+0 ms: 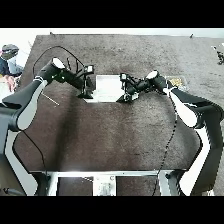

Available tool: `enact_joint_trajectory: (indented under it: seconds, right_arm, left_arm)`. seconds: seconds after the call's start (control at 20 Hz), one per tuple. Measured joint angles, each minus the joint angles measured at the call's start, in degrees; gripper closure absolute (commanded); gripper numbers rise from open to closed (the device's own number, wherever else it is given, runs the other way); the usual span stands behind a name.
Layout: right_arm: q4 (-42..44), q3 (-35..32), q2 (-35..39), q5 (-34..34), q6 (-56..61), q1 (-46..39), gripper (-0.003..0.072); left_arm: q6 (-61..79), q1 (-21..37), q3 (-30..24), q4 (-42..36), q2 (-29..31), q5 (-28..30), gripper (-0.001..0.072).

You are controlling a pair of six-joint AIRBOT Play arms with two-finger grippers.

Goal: Fold the box and place the chain.

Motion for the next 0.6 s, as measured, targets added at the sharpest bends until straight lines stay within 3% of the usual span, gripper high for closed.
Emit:
enact_joint_trajectory:
  seconds: [0.15,0.2,0.55,0.6]
  right_arm:
    - [0.0,0.0,0.0,0.0,0.0,0.0,0.0211]
    - [0.0,0.0,0.0,0.0,0.0,0.0,0.0211]
    - [0.0,0.0,0.0,0.0,0.0,0.0,0.0211]
    - [0.0,0.0,0.0,0.0,0.0,0.0,0.0211]
  left_arm:
    - [0.0,-0.8,-1.6,0.2,0.0,1.9,0.0055]
    - [0.1,-0.9,-1.9,0.3,0.0,2.6,0.0106]
    - [0.1,-1.1,-2.6,0.3,0.0,4.5,0.0107]
    - [0.1,-1.1,-2.6,0.3,0.0,4.5,0.0311]
